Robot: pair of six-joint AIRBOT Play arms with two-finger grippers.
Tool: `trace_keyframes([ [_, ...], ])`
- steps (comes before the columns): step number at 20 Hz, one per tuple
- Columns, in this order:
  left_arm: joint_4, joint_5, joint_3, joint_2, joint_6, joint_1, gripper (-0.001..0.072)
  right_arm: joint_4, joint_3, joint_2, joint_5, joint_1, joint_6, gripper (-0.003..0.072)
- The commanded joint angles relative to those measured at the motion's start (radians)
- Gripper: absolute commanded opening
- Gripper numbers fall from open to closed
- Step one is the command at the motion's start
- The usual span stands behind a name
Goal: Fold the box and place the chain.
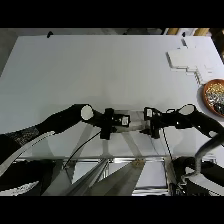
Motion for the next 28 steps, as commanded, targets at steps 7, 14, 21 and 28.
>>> trace_keyframes([
  [7, 0.030, -0.070, 0.000, 0.064, -0.166, 0.023, 0.0270, 0.002, 0.000, 0.000, -0.001, 0.000, 0.003, 0.0402],
  [14, 0.327, -0.266, 0.000, 0.320, -0.937, 0.205, 0.0000, 0.002, 0.000, 0.000, -0.001, 0.000, 0.003, 0.0402],
  [21, 0.192, -0.169, -0.128, 0.190, -1.376, 0.297, 0.0001, 0.002, 0.000, 0.000, -0.001, 0.000, 0.003, 0.0402],
  [28, -0.046, -0.158, -0.127, 0.053, -1.357, 0.201, 0.0005, 0.002, 0.000, 0.000, 0.000, 0.000, 0.003, 0.0402],
])
